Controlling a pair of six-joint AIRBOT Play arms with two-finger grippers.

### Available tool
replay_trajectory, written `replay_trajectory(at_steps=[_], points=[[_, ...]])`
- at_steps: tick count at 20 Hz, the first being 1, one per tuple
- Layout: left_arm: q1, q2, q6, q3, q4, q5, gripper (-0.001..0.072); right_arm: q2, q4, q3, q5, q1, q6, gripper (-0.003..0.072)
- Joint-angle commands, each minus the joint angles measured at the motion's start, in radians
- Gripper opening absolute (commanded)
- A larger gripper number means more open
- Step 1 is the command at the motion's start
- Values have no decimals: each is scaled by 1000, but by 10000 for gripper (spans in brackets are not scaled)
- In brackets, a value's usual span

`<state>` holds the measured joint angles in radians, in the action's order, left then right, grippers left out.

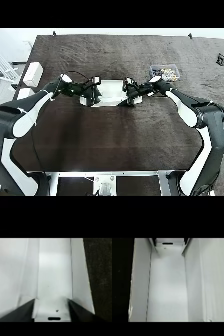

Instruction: Fold the box and place the chain.

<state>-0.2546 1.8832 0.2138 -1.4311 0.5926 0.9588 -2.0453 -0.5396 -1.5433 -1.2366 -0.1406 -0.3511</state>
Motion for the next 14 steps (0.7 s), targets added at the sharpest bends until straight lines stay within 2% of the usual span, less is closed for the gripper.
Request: replay_trajectory(at_steps=[1, 11, 13, 14], points=[[-1, 6, -28, 0, -2, -30, 636, 0, 0, 0, -2, -1, -1, 639], [35, 5, -29, 0, 21, -22, 632, 0, 0, 0, -2, -1, -1, 639], [38, 5, -28, 0, 21, -15, 531, 0, 0, 0, -2, -1, -1, 639], [38, 5, -17, 0, 21, -15, 522, 0, 0, 0, -2, -1, -1, 639]])
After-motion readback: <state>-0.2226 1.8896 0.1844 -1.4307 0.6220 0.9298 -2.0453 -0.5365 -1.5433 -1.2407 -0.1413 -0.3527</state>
